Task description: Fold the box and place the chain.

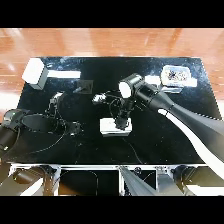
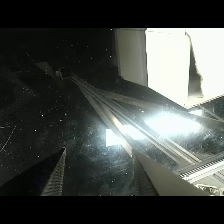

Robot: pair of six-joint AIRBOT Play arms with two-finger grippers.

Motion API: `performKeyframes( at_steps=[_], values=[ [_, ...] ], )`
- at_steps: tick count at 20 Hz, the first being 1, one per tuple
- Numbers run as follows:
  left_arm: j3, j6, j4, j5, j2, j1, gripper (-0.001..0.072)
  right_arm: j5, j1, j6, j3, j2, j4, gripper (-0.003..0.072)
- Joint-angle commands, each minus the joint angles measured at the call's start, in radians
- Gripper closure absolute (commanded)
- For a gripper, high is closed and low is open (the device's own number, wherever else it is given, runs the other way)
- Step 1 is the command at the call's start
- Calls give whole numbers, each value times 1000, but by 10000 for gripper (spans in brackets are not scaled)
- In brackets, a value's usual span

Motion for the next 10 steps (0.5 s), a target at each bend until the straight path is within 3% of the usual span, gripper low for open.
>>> performKeyframes(
  at_steps=[1,10],
  values=[
    [0,0,0,-1,0,0,205,7,1,0,-5,-1,12,293],
    [0,0,0,-2,0,0,205,2,1,4,-14,-35,33,293]
  ],
)
